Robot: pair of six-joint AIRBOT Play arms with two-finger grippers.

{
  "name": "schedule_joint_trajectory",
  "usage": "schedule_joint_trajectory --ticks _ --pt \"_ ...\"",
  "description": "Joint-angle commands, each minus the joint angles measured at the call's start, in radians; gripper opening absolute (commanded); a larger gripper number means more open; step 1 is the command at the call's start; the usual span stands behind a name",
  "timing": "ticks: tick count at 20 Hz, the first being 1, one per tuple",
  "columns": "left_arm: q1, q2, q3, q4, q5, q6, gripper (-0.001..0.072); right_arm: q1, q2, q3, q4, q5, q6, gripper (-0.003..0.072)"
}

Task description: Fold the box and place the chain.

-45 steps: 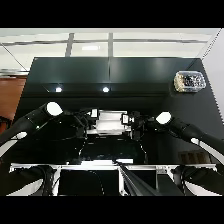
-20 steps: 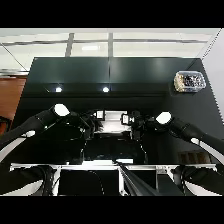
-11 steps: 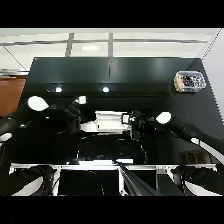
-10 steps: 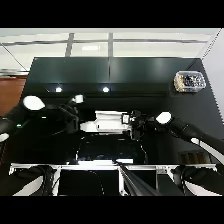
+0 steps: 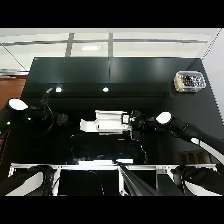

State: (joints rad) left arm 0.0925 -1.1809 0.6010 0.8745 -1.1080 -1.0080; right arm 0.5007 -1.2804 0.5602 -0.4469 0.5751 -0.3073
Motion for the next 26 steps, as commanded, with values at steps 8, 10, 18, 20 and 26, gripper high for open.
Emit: schedule_joint_trajectory --ticks 8,10,18,20,26 --pt "-0.138 -0.262 -0.003 -0.23 0.027 -0.031 0.0027 0.001 0.0 0.0 0.0 0.001 0.0 0.0457" --pt "-0.16 -0.262 -0.003 -0.252 0.027 0.009 0.0029 0.001 0.0 0.0 0.0 0.001 0.0 0.0457" --pt "-0.124 -0.193 0.071 -0.282 -0.034 0.116 0.0544 0.001 0.0 0.0 0.0 0.0 0.0 0.0457" --pt "-0.14 -0.193 0.073 -0.288 -0.05 0.127 0.0588 0.001 0.0 0.0 0.0 0.0 0.0 0.0457" --pt "-0.216 -0.193 0.09 -0.322 -0.083 0.164 0.0634 0.001 0.0 0.0 0.001 0.0 0.0 0.0457"
